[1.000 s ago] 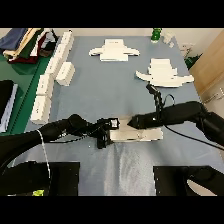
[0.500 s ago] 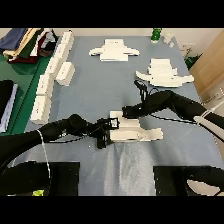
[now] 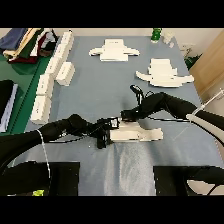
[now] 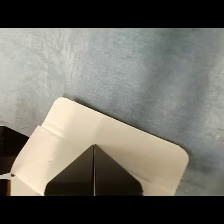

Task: Fold the box.

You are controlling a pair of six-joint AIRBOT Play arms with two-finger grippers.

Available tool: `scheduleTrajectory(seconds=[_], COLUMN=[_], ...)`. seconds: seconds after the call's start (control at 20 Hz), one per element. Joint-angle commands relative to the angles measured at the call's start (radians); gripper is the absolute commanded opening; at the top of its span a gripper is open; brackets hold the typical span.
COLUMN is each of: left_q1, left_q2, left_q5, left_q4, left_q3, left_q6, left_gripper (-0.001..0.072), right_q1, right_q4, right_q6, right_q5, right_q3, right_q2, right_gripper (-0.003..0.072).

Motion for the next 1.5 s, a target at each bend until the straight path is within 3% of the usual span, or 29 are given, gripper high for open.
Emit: scheduleTrajectory(seconds=[0.0, 0.35, 0.65, 0.8, 0.85, 0.9, 0.95, 1.15, 1.45], left_q1=[0.0, 0.0, 0.0, 0.0, 0.0, 0.0, 0.0, 0.0, 0.0], left_q2=[0.001, 0.001, 0.001, 0.001, 0.001, 0.001, 0.001, 0.001, 0.001], left_q5=[0.0, 0.0, 0.0, 0.0, 0.0, 0.0, 0.0, 0.0, 0.0], left_q4=[0.001, 0.001, 0.001, 0.001, 0.001, 0.001, 0.001, 0.001, 0.001], left_q3=[0.001, 0.001, 0.001, 0.001, 0.001, 0.001, 0.001, 0.001, 0.001], left_q6=[0.001, 0.001, 0.001, 0.001, 0.001, 0.001, 0.001, 0.001, 0.001], left_gripper=[0.0422, 0.0422, 0.0423, 0.0422, 0.0422, 0.0422, 0.0422, 0.0423, 0.0422], right_q1=[0.004, -0.005, -0.006, -0.002, -0.002, -0.002, -0.002, -0.002, 0.047], right_q4=[-0.002, -0.013, -0.312, -0.298, -0.303, -0.326, -0.361, -0.553, -0.542], right_q6=[-0.003, -0.037, -0.061, -0.327, -0.336, -0.337, -0.359, -0.519, -0.767], right_q5=[-0.018, -0.038, -0.353, -0.51, -0.538, -0.541, -0.529, -0.378, -0.124], right_q3=[-0.005, 0.05, 0.019, -0.109, -0.152, -0.195, -0.229, -0.303, -0.303], right_q2=[-0.022, 0.114, 0.41, 0.586, 0.634, 0.675, 0.699, 0.676, 0.474], right_gripper=[0.0, 0.0, 0.0, 0.0001, 0.004, 0.0311, 0.0495, 0.0523, 0.0523])
